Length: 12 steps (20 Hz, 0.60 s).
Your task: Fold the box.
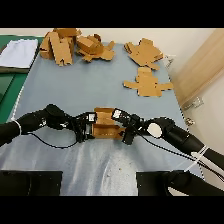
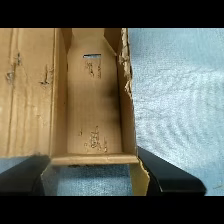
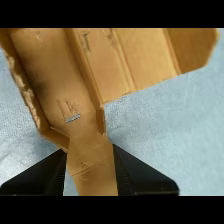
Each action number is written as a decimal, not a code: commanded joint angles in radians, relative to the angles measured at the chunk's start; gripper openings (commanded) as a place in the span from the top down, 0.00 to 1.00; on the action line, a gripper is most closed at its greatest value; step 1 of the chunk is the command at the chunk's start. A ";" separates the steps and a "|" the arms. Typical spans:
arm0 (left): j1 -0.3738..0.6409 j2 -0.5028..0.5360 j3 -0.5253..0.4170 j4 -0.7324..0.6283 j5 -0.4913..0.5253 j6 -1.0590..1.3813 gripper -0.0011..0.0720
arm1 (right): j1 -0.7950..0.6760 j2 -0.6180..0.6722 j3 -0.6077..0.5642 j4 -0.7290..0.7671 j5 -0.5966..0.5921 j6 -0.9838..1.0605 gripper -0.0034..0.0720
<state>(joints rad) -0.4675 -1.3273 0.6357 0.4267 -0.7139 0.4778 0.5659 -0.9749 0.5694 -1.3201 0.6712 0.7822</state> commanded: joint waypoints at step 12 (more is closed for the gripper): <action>0.000 -0.001 0.001 0.000 -0.001 0.001 0.43 | 0.004 -0.097 0.050 0.104 -0.017 -0.174 0.43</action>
<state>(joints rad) -0.4675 -1.3273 0.6357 0.4263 -0.7143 0.4782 0.5686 -1.0557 0.6044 -1.2503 0.6483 0.6506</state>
